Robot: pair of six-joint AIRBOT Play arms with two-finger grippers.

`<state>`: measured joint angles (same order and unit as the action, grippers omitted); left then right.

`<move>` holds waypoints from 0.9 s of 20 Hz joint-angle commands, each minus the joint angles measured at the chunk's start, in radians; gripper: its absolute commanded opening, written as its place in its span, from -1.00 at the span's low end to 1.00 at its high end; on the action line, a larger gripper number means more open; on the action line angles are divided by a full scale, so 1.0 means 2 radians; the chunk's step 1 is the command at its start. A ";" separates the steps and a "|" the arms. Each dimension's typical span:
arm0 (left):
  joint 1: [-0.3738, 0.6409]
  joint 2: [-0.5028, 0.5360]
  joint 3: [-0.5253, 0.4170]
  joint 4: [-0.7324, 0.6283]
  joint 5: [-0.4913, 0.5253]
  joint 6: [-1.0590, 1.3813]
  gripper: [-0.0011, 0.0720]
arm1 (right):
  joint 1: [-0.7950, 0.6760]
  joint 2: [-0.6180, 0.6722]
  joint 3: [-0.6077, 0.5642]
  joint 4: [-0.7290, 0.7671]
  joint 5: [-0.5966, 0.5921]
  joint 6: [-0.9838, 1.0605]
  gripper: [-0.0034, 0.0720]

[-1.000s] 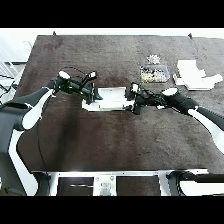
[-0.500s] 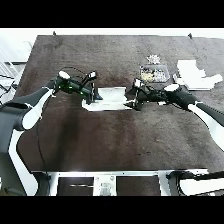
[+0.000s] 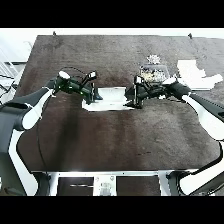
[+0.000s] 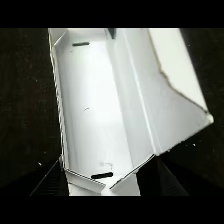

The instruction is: Fold the box and place the chain.

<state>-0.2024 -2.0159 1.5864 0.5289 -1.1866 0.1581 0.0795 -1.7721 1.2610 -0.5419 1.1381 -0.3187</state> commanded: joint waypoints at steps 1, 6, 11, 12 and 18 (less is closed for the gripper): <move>0.000 0.000 0.000 0.000 0.000 0.000 -0.92 | -0.002 -0.038 0.047 -0.015 0.043 0.000 0.93; 0.000 0.000 0.000 -0.001 0.000 0.000 -0.92 | 0.008 -0.066 0.068 -0.020 0.061 -0.005 0.93; 0.000 0.000 0.000 -0.002 0.000 0.000 -0.92 | 0.019 -0.089 0.089 -0.018 0.054 -0.012 0.93; 0.000 0.000 0.000 -0.003 0.000 0.000 -0.92 | 0.020 -0.091 0.091 -0.018 0.054 -0.012 0.93; 0.000 0.000 0.000 -0.007 0.000 0.000 -0.92 | 0.022 -0.100 0.091 -0.018 0.054 -0.016 0.92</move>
<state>-0.2016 -2.0159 1.5864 0.5217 -1.1858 0.1581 0.1207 -1.9614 1.4399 -0.5774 1.2461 -0.3443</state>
